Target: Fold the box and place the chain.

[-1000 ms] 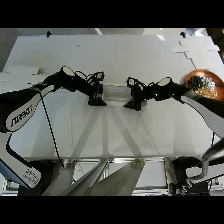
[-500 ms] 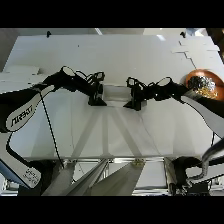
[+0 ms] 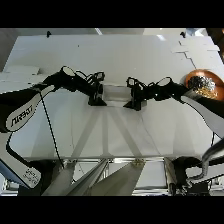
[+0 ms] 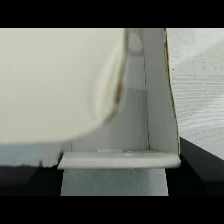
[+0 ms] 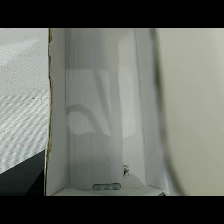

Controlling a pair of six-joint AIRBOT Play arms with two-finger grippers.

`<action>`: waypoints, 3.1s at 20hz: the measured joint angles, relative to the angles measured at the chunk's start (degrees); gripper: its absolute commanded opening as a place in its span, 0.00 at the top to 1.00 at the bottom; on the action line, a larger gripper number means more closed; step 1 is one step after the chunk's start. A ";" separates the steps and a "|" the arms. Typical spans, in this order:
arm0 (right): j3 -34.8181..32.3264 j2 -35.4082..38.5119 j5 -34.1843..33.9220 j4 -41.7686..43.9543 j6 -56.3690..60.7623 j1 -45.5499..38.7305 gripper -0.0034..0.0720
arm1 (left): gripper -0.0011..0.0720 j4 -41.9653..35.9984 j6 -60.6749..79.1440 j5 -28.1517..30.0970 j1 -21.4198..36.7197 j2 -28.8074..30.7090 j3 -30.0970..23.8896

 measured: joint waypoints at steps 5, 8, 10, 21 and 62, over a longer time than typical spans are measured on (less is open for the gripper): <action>0.00 0.13 2.36 0.63 -0.02 0.17 0.10 | 0.55 0.04 0.02 -0.20 -0.07 -0.04 0.00; 0.00 0.79 2.60 0.26 -0.02 0.17 0.10 | 0.55 0.02 0.00 -0.15 -0.09 -0.04 0.00; 0.00 1.92 2.71 0.22 0.00 0.17 0.10 | 0.55 0.02 -0.02 -0.09 -0.09 -0.07 0.00; -0.02 14.03 2.91 -17.07 12.61 0.17 0.10 | 0.55 0.00 0.00 -0.02 -0.09 -0.04 0.00; 2.40 22.60 -27.63 -28.30 46.99 10.01 0.94 | 0.55 0.00 0.00 0.00 -0.09 -0.04 0.00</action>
